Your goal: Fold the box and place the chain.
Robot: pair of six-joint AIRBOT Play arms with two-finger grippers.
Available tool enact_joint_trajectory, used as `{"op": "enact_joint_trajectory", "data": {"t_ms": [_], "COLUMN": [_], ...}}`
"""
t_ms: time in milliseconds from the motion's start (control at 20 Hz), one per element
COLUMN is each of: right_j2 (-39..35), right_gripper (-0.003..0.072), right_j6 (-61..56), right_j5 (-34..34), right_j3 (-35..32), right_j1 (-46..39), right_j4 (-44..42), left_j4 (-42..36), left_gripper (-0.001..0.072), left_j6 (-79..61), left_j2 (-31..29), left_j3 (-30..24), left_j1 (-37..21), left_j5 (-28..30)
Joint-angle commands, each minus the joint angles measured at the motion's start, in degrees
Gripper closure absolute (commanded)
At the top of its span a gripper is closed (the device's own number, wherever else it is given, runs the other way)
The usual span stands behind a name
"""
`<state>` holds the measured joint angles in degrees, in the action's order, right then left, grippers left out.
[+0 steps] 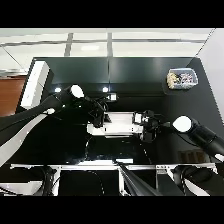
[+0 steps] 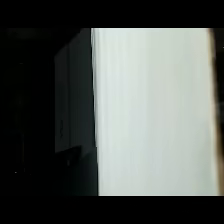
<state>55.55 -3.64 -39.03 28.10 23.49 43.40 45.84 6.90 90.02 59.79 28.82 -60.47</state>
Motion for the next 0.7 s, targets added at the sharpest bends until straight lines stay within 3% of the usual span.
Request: {"op": "enact_joint_trajectory", "data": {"t_ms": [0, 200, 450, 650], "right_j2": [0.1, 1.6, 5.9, 9.8], "right_gripper": [0.0002, 0.0002, 0.0002, 0.0002], "right_j6": [0.1, 2.2, 13.5, 14.3], "right_j5": [1.8, -1.5, -3.5, -4.5], "right_j3": [1.0, 1.0, 1.1, 1.0], "right_j1": [-1.0, -2.3, -2.3, -2.3], "right_j4": [0.3, -1.4, -14.1, -10.1], "left_j4": [0.1, 0.2, 0.2, 1.7], "left_gripper": [0.0682, 0.0682, 0.0682, 0.0685], "left_j6": [0.0, 0.0, 0.0, 0.6], "left_j2": [0.0, 0.0, 0.0, 0.0], "left_j3": [0.0, 0.0, 0.0, -0.1], "left_j1": [0.0, 0.0, 0.0, 0.4], "left_j5": [0.3, 0.4, 0.5, 4.9]}}
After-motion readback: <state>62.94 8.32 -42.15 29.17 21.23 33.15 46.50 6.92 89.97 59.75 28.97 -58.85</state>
